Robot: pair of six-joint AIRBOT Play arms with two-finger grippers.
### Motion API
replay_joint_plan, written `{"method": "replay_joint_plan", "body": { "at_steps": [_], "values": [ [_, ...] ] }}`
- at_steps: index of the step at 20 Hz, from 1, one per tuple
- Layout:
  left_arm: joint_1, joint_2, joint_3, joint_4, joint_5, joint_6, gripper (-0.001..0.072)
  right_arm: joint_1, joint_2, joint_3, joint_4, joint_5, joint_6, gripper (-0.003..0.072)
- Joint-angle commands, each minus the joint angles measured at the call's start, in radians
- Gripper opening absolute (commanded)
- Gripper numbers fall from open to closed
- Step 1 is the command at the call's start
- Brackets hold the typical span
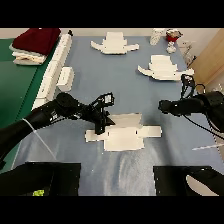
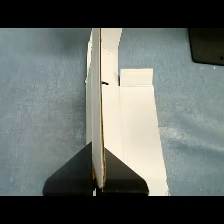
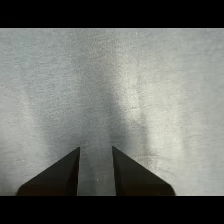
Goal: Fold the box.
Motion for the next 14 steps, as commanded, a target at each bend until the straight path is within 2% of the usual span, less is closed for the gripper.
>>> {"method": "replay_joint_plan", "body": {
  "at_steps": [1, 14],
  "values": [
    [0.005, -0.04, 0.004, 0.0, -0.018, 0.0, 0.0015, 0.0, -0.001, 0.0, 0.0, 0.008, 0.001, 0.0324],
    [0.005, -0.092, 0.003, -0.004, -0.032, -0.037, 0.0015, 0.001, -0.001, 0.0, 0.016, 0.006, 0.001, 0.0325]
  ]
}}
